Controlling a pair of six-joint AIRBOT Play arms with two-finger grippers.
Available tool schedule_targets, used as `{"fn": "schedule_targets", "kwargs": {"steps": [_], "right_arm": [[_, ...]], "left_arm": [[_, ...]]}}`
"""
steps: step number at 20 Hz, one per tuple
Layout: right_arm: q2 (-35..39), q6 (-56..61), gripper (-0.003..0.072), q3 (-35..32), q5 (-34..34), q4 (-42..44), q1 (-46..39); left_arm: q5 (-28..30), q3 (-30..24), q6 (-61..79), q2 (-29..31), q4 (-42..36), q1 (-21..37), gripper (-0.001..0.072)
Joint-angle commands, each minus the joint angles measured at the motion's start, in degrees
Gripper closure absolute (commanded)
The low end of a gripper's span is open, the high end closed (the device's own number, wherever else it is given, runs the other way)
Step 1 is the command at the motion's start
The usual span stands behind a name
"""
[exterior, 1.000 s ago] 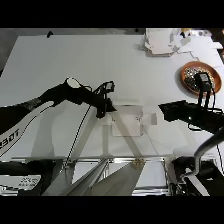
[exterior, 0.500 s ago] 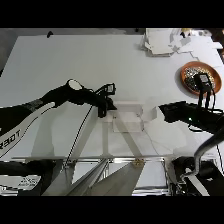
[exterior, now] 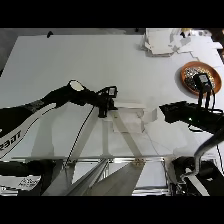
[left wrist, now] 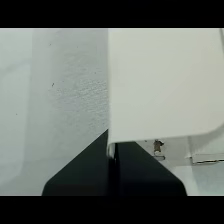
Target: Fold the box and place the chain.
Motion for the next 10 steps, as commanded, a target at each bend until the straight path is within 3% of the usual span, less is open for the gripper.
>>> {"fn": "schedule_targets", "kwargs": {"steps": [1,10], "right_arm": [[0.1,-0.1,0.0372,0.0,0.3,-0.2,0.0],[0.1,-7.8,0.0373,0.0,7.3,-1.8,0.0]], "left_arm": [[0.1,0.0,0.0,0.0,0.2,-0.3,0.0703],[0.1,0.0,-2.4,0.0,-0.3,-0.3,0.0701]]}}
